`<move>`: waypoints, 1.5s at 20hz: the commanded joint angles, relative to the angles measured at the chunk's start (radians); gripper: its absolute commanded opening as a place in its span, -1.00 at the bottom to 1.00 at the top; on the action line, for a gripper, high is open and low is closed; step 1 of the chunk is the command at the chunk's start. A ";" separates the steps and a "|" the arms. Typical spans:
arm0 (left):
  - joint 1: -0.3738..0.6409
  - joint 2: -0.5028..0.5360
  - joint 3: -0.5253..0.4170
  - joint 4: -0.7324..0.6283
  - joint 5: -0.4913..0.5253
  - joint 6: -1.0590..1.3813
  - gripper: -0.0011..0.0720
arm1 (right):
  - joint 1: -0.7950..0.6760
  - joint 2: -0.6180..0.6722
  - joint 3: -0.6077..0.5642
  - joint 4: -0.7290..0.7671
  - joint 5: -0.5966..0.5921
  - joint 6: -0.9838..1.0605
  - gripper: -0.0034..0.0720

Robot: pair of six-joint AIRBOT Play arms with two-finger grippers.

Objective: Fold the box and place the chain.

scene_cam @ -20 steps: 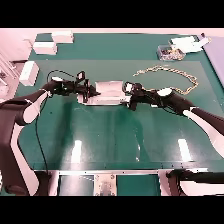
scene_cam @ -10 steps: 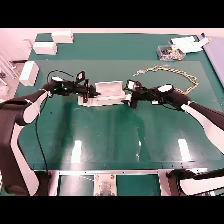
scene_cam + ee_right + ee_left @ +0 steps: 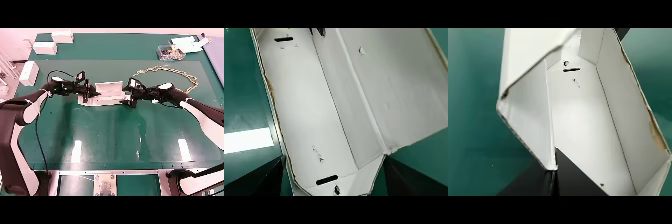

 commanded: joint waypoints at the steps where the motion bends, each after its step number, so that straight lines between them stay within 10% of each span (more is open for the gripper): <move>1: 0.000 0.001 0.000 0.000 0.000 0.000 -0.91 | -0.001 -0.024 0.020 0.011 0.058 0.001 1.00; 30: 0.002 0.001 0.000 0.000 0.000 0.000 -0.91 | -0.019 -0.205 0.264 -0.201 0.283 0.125 1.00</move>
